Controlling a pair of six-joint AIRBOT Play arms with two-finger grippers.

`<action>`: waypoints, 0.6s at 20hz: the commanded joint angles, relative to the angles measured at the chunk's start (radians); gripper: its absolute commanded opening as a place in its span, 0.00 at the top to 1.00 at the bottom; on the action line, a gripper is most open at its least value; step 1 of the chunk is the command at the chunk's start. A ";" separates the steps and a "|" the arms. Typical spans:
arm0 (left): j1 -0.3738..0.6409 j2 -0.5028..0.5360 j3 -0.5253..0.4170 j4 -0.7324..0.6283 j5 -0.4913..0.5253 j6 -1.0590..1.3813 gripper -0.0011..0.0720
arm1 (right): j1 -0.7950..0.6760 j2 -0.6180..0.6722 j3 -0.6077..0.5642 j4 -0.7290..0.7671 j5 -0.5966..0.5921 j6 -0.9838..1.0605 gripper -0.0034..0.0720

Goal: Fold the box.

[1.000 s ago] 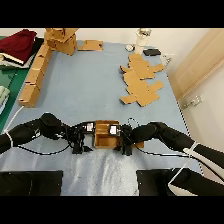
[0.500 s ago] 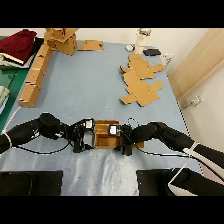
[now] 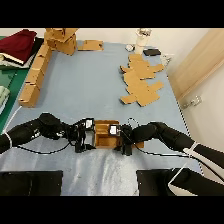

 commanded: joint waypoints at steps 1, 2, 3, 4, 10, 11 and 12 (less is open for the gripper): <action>-0.023 -0.015 0.000 -0.004 0.001 0.015 0.03 | 0.000 0.000 0.000 0.000 0.000 0.000 0.22; -0.029 -0.020 0.000 -0.006 0.007 0.025 0.03 | 0.000 0.000 0.000 0.000 0.000 0.000 0.22; -0.031 -0.025 0.000 -0.012 0.010 0.032 0.03 | 0.000 0.000 0.000 0.000 0.000 0.000 0.22; -0.031 -0.029 0.001 -0.022 0.010 0.036 0.03 | 0.000 0.000 0.000 0.000 0.000 0.000 0.22; -0.036 -0.031 0.003 -0.035 0.026 0.039 0.03 | 0.000 0.000 0.000 0.000 0.000 0.000 0.22; -0.045 -0.031 0.003 -0.034 0.045 0.029 0.03 | 0.000 0.000 0.000 0.000 0.000 0.000 0.22; -0.055 -0.031 0.004 -0.034 0.059 0.026 0.03 | 0.000 0.000 0.000 0.000 0.000 0.000 0.22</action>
